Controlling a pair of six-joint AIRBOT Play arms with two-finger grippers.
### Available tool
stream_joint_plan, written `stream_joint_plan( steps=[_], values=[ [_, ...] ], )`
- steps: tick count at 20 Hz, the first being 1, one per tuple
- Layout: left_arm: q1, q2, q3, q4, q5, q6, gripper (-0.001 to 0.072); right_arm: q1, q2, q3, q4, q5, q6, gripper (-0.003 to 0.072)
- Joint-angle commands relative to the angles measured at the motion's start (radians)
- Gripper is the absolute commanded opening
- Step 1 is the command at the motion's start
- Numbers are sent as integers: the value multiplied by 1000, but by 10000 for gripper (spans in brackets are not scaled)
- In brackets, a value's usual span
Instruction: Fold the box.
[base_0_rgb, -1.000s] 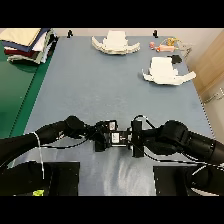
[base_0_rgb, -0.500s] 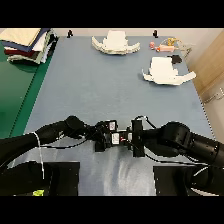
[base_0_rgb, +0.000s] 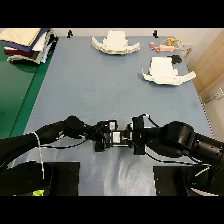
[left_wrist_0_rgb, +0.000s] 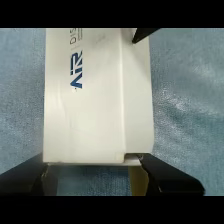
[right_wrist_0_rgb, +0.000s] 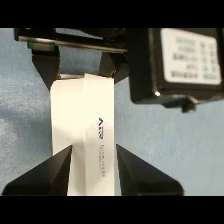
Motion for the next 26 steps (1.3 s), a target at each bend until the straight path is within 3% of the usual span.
stream_joint_plan(
  steps=[1, 9, 11, 13, 14, 16, 17, 21, 22, 26],
  values=[
    [0, 0, 0, 2, -2, 1, 527, -1, 2, 4, -60, 0, 34, 433],
    [0, 0, 0, 2, -1, 1, 527, -1, -12, 26, -13, -3, 34, 432],
    [0, 0, 0, 2, -2, 1, 527, 0, -33, 26, 22, -2, 33, 367],
    [0, 0, 0, 2, -2, 1, 527, 1, -51, 26, 40, -3, 33, 359],
    [0, 0, 0, 2, -2, 1, 527, 0, -57, 26, 40, -4, 33, 284],
    [0, 0, 0, 2, -1, 1, 527, 1, -63, 26, 42, -8, 33, 253],
    [0, 0, 0, 2, -1, 1, 527, 1, -63, 26, 42, -12, 33, 157],
    [0, 0, 0, 2, -2, 1, 527, 1, -63, 26, 54, -14, 33, 130],
    [0, 0, 0, 2, -2, 1, 527, 1, -63, 26, 65, -14, 33, 56],
    [0, 0, 0, 2, -2, 1, 527, 1, -63, 26, 99, -27, 32, 53]
  ],
)
